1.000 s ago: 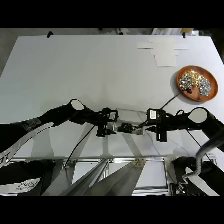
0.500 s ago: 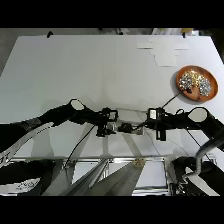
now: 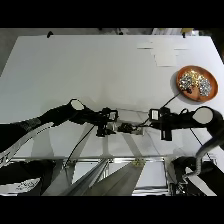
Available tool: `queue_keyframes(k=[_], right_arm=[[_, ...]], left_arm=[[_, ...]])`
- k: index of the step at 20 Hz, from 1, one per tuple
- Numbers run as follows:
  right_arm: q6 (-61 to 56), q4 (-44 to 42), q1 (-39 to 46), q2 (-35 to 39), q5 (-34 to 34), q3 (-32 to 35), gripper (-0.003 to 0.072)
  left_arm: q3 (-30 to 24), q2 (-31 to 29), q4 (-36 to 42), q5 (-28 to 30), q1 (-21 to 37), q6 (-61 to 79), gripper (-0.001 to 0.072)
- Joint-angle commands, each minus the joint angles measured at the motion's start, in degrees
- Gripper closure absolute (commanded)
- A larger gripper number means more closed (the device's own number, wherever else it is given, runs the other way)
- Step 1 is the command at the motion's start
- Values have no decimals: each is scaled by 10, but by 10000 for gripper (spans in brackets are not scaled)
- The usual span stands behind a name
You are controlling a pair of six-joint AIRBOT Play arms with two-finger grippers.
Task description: Fold the box and place the chain.
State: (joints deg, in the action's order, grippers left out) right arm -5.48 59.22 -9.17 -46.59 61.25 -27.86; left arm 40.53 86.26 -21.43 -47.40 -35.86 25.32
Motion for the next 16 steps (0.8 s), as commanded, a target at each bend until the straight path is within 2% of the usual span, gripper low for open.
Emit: queue_keyframes(k=[1, 3, 6, 10, 16], right_arm=[[-84, 17, -3, 21, 73, -72, 669], [-114, -12, -26, 21, 107, -123, 669], [-125, -75, -79, 21, 94, -166, 669], [-126, -113, -135, 13, 37, -172, 669], [-186, -112, -170, -68, 37, -171, 668]], left_arm=[[0, 0, 0, 0, 0, 0, 487], [0, 0, 0, 0, 0, 0, 487], [0, 0, 0, 0, 0, 0, 487], [0, 0, 0, 0, 0, 0, 487], [0, 0, 0, 0, 0, 0, 487]])
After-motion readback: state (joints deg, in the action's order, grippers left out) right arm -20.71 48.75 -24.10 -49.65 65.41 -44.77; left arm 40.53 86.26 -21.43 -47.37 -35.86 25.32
